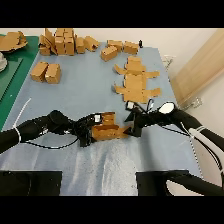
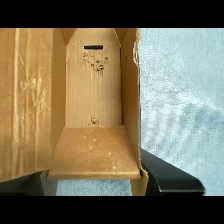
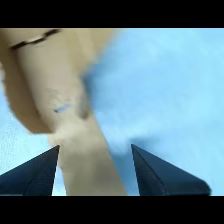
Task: Fold the box.
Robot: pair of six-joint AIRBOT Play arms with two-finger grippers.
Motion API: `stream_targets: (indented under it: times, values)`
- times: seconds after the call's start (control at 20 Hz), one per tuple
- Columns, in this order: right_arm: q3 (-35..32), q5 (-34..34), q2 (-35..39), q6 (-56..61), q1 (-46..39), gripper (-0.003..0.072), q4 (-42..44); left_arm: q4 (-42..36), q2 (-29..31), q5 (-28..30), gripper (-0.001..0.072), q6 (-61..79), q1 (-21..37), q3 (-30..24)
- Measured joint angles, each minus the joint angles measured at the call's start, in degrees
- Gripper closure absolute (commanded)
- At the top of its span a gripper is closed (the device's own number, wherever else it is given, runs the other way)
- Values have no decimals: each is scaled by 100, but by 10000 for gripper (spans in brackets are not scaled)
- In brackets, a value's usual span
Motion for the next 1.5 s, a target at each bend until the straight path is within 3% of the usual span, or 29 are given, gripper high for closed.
stream_targets:
  times: [0.25,0.5,0.9,1.5]
  values:
    - [0,142,522,2155,-348,0,671,2,0,-15,315,11,2,0]
    - [0,173,654,3392,-400,0,1633,2,0,-17,315,13,0,0]
    - [0,96,684,4319,-413,0,2288,4,0,-15,315,13,0,0]
    - [0,140,684,4551,-413,0,2398,201,39,-267,315,267,146,87]
